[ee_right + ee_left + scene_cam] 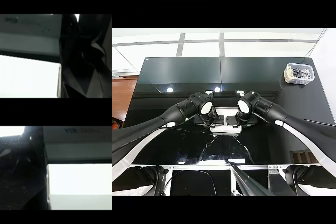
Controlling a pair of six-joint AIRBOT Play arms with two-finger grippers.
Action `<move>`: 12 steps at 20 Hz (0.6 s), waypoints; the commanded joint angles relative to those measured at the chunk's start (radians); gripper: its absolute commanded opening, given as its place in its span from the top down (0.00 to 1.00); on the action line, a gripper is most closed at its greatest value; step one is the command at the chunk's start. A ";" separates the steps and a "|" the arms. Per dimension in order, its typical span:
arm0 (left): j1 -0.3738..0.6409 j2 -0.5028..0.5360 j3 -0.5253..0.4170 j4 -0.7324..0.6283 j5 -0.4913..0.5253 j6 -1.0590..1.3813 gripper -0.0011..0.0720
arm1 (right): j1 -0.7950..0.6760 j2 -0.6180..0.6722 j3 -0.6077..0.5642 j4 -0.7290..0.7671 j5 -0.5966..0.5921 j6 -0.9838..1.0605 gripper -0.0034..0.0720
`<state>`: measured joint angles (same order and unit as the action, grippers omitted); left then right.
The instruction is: Fold the box and place the chain.
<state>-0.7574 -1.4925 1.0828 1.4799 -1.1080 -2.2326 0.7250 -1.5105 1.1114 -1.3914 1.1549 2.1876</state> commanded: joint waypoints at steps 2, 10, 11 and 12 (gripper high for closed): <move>0.001 0.000 0.001 0.000 -0.001 0.001 0.95 | 0.009 -0.011 0.002 0.002 0.004 0.010 0.78; 0.001 0.000 0.001 0.000 -0.001 0.001 0.95 | 0.009 -0.011 0.002 0.003 0.005 0.027 0.94; 0.001 0.000 0.001 0.000 0.000 0.001 0.95 | 0.009 -0.011 0.002 0.003 0.005 0.027 0.94; 0.001 0.000 0.001 0.000 0.000 0.001 0.95 | 0.009 -0.011 0.002 0.003 0.010 0.027 0.94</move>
